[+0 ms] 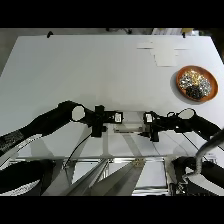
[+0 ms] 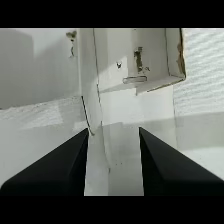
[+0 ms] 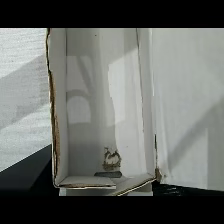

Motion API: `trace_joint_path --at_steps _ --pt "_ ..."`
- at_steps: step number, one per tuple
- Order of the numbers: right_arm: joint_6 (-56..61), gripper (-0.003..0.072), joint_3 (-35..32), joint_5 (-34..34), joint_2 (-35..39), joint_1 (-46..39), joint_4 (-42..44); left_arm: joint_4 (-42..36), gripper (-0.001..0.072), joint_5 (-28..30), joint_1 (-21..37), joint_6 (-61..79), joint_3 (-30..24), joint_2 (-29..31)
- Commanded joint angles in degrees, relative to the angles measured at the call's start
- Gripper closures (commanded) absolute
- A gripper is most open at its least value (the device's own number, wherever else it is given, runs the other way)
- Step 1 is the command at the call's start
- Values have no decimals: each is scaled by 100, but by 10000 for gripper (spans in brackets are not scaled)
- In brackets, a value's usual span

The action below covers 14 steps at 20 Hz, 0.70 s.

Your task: Fold the box and place the chain.

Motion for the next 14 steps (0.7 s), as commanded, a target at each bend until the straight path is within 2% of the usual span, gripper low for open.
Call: trace_joint_path --at_steps 1,6,8,13,14 --pt "2 278 2 2 -2 0 2 -173 359 39 -48 105 -7 -151" --pt "2 278 4 2 -2 0 4 -326 376 33 -195 105 -7 -160" --pt "2 278 4 2 -2 0 2 -459 454 35 -225 107 -7 -160" --pt "2 278 2 2 -2 0 4 -535 465 326 -262 105 -7 -160" --pt "2 278 4 2 -2 0 2 -546 511 365 -262 107 -7 -160"
